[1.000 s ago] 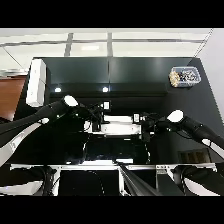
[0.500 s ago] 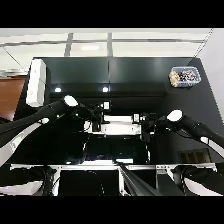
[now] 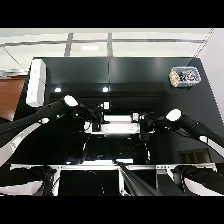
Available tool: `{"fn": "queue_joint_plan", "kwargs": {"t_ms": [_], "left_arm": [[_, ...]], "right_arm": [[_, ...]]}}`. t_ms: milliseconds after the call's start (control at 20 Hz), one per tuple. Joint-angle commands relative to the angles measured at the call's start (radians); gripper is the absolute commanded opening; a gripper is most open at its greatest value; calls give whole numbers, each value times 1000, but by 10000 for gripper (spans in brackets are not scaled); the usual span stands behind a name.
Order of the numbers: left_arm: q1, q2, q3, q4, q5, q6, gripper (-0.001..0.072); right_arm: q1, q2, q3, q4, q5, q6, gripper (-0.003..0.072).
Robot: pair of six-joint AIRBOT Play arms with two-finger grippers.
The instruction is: Fold the box and place the chain.
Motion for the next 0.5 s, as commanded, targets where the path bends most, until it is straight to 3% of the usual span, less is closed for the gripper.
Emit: {"fn": "queue_joint_plan", "kwargs": {"t_ms": [0, 100, 150, 200, 400, 450], "left_arm": [[0, 0, 0, 0, 0, 0, 28], [0, 0, 0, 0, 0, 0, 28], [0, 0, 0, 0, 0, 0, 28], [0, 0, 0, -1, 0, -1, 28], [0, 0, 2, 0, -1, -13, 34], [1, 5, 5, 0, -2, -18, 117]], "right_arm": [[1, -2, 2, -6, -2, 6, 664], [1, -2, 2, -7, -2, 6, 663], [1, -2, 2, -8, -2, 6, 577], [1, -2, 2, -8, -1, 6, 367], [1, -2, 2, -7, -2, 6, 343], [1, -2, 2, -7, -2, 6, 343]]}}
